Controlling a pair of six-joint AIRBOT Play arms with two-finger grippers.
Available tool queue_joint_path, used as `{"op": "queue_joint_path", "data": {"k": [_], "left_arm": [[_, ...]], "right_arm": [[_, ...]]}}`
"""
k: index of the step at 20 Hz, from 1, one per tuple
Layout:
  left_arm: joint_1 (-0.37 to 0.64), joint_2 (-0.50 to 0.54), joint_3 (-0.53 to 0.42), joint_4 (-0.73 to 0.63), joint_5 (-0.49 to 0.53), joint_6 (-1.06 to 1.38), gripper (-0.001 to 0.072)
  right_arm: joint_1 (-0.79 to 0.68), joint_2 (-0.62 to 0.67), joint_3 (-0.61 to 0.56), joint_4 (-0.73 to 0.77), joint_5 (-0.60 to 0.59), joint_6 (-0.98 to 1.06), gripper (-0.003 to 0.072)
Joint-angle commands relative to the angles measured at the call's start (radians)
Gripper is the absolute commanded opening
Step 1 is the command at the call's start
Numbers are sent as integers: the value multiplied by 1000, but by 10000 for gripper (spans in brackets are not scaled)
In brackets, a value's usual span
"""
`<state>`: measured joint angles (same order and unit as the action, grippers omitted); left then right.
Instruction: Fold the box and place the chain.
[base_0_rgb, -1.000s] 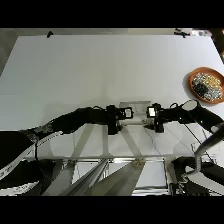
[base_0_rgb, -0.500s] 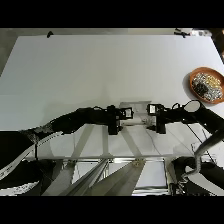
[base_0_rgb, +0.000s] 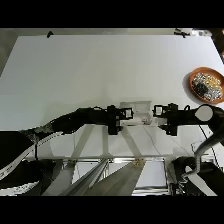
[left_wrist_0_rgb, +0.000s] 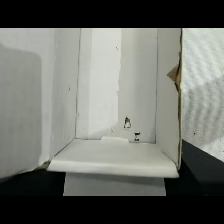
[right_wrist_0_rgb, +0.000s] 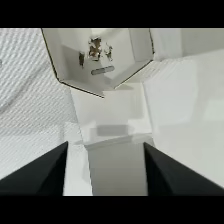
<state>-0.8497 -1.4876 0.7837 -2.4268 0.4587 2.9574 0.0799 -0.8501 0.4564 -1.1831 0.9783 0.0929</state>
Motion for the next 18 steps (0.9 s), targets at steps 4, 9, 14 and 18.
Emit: {"op": "queue_joint_path", "data": {"k": [4,9,14,18], "left_arm": [[0,1,0,4,1,1,133],[0,1,0,4,1,1,134],[0,1,0,4,1,1,134],[0,1,0,4,1,1,134]], "right_arm": [[0,114,0,399,122,-85,13],[0,82,0,695,-55,-93,12],[0,-41,0,695,-311,17,12],[0,-210,1,686,-370,70,12]]}}
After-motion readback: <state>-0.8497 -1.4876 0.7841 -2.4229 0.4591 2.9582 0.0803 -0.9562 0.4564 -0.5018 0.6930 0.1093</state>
